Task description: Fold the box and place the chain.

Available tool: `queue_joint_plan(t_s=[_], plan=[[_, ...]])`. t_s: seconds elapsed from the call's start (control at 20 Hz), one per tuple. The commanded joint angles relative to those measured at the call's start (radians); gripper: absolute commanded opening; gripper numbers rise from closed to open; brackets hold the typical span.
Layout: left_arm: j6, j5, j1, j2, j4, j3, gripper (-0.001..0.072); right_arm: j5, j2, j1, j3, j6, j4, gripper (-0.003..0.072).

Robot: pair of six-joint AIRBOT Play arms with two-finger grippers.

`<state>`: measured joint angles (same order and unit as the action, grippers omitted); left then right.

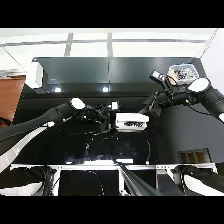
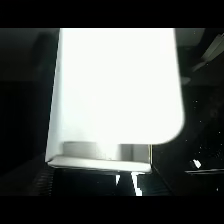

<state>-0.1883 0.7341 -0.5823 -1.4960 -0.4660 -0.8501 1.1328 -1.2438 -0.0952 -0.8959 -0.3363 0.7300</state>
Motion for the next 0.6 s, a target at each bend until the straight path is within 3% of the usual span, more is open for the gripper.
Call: queue_joint_plan(t_s=[0.0,0.55], plan=[[0.001,-0.002,0.0,-0.001,-0.002,0.0,0.0501,0.05,0.002,-0.045,-0.011,0.086,0.061,0.0676],[0.001,-0.001,-0.001,-0.001,-0.005,0.0,0.0501,0.074,0.01,-0.135,0.021,0.098,0.103,0.0674]])
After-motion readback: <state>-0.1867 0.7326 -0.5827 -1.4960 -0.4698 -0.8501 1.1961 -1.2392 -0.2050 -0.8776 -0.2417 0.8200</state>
